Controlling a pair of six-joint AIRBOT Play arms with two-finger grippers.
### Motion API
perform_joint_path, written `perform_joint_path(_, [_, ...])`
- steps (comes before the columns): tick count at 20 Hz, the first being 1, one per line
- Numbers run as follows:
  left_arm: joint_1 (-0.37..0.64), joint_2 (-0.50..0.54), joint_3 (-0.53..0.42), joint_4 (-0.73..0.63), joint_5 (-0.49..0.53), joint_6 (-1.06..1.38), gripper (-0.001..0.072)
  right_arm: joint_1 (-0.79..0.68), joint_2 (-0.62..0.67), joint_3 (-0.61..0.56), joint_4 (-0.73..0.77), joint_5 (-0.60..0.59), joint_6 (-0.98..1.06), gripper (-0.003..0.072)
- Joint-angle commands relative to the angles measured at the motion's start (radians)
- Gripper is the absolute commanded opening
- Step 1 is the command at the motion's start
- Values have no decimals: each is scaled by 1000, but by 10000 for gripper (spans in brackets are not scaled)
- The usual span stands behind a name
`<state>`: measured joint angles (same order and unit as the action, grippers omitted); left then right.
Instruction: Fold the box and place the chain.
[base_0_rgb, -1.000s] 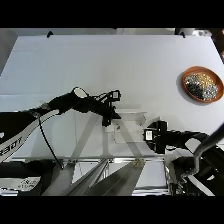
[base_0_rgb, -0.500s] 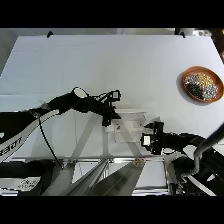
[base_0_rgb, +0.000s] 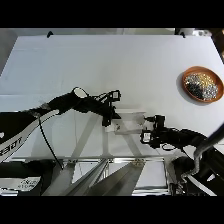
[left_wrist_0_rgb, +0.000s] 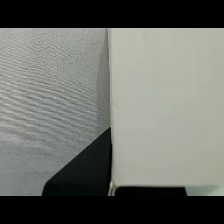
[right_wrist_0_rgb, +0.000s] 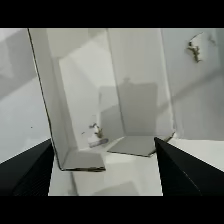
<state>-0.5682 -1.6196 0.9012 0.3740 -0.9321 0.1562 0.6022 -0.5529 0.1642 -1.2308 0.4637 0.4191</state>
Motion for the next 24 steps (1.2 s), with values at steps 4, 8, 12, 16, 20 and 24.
perform_joint_path(4, [-1, 0, 0, 0, 0, 0, 11, -47, -79, 29, 40, -29, 3, 657])
perform_joint_path(8, [-1, 0, 0, 0, 0, 0, 11, -174, -126, 76, 117, 39, -9, 659])
perform_joint_path(12, [-1, 1, 0, 0, 0, 0, 11, -195, -164, 82, 192, 72, -141, 664])
perform_joint_path(16, [-1, 0, 0, 0, 0, 0, 11, -195, -192, 83, 274, 71, -272, 666])
perform_joint_path(20, [-1, 1, 0, 0, 0, 1, 11, -274, -229, 110, 299, 113, -279, 666])
perform_joint_path(24, [-1, 0, 0, 0, 0, 0, 11, -356, -267, 157, 367, 226, -470, 666])
